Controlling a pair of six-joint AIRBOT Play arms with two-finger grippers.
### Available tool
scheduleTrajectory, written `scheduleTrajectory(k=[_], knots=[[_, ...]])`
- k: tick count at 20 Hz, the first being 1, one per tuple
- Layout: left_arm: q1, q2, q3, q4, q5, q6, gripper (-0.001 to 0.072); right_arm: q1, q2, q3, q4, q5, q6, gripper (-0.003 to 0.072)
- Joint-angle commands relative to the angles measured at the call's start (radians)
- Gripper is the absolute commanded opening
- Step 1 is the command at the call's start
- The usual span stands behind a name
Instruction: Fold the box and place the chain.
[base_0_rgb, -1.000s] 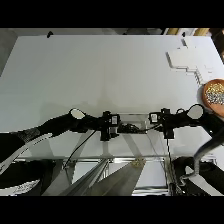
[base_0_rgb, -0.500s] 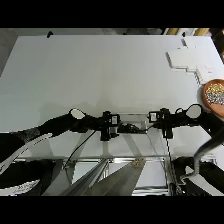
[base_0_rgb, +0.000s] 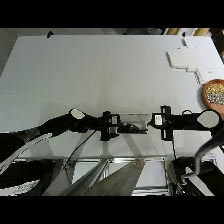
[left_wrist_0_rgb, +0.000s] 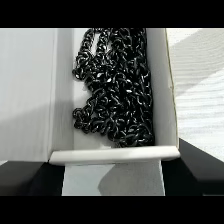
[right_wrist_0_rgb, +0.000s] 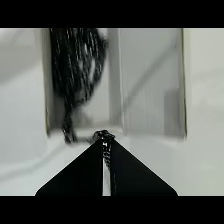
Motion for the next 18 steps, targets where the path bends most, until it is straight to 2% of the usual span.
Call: scheduleTrajectory(k=[1,5,9,10,12,15,18], knots=[[0.000,0.001,0.000,0.000,0.000,0.000,0.0204,0.097,0.056,0.000,0.230,-0.023,0.004,0.0017],[0.000,0.001,0.000,0.000,0.000,0.000,0.0204,0.238,0.051,0.000,0.293,-0.178,0.005,0.0018],[0.000,0.001,0.000,0.000,0.000,0.000,0.0204,0.335,0.003,0.000,0.292,-0.262,0.035,0.0021],[0.000,0.001,0.000,0.000,0.000,0.000,0.0204,0.343,-0.013,0.000,0.289,-0.266,0.035,0.0072],[0.000,0.001,0.000,0.000,0.000,0.000,0.0204,0.347,-0.028,0.000,0.288,-0.283,0.035,0.0239],[0.000,0.001,0.000,0.000,0.000,0.000,0.0204,0.302,0.011,0.014,0.241,-0.255,0.034,0.0239],[0.000,0.001,0.000,0.000,0.000,0.000,0.0204,0.153,0.098,0.020,0.124,-0.132,0.033,0.0238]])
